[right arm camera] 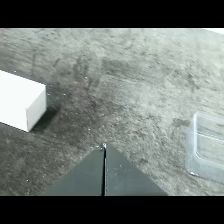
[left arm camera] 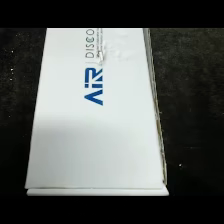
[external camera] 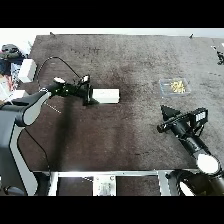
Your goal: Fold the box and place the chain.
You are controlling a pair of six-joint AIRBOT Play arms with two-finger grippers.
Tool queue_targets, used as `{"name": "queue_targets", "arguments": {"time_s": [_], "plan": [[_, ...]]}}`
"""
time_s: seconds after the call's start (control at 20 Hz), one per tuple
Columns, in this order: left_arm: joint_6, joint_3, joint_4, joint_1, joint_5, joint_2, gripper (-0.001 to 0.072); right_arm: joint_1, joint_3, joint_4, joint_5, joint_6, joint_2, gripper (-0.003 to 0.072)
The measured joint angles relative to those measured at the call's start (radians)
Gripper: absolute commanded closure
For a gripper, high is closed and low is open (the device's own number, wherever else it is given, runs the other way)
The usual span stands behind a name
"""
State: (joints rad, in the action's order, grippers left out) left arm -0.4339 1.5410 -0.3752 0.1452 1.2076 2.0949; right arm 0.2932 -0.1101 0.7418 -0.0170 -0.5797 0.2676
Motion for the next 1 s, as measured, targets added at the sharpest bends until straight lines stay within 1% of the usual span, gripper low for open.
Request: {"name": "queue_targets", "arguments": {"time_s": [0.2,0.3,0.45,0.5,0.6,0.7,0.85,1.0], "plan": [[0.088,0.047,0.05,-0.024,-0.033,-0.037,0.0701,0.0,0.013,0.003,0.013,0.0,-0.014,0.0671],[0.157,0.071,0.065,-0.056,-0.086,-0.09,0.0703,0.0,0.017,0.003,0.015,0.0,-0.015,0.0671],[0.306,0.087,0.082,-0.122,-0.257,-0.187,0.0704,0.0,0.018,0.003,0.039,-0.001,-0.017,0.0671],[0.369,0.087,0.08,-0.148,-0.33,-0.217,0.0704,0.0,0.018,0.003,0.049,-0.001,-0.017,0.0671],[0.519,0.073,0.057,-0.208,-0.512,-0.277,0.0704,0.0,0.018,0.003,0.064,-0.001,-0.017,0.0671],[0.657,0.047,0.011,-0.262,-0.648,-0.31,0.0704,0.0,0.018,0.003,0.074,-0.001,-0.018,0.0671],[0.821,-0.024,-0.07,-0.323,-0.77,-0.332,0.0703,0.0,0.018,0.003,0.08,-0.001,-0.017,0.0671],[0.897,-0.098,-0.113,-0.35,-0.878,-0.327,0.0702,0.0,0.018,0.003,0.082,-0.001,-0.018,0.0671]]}}
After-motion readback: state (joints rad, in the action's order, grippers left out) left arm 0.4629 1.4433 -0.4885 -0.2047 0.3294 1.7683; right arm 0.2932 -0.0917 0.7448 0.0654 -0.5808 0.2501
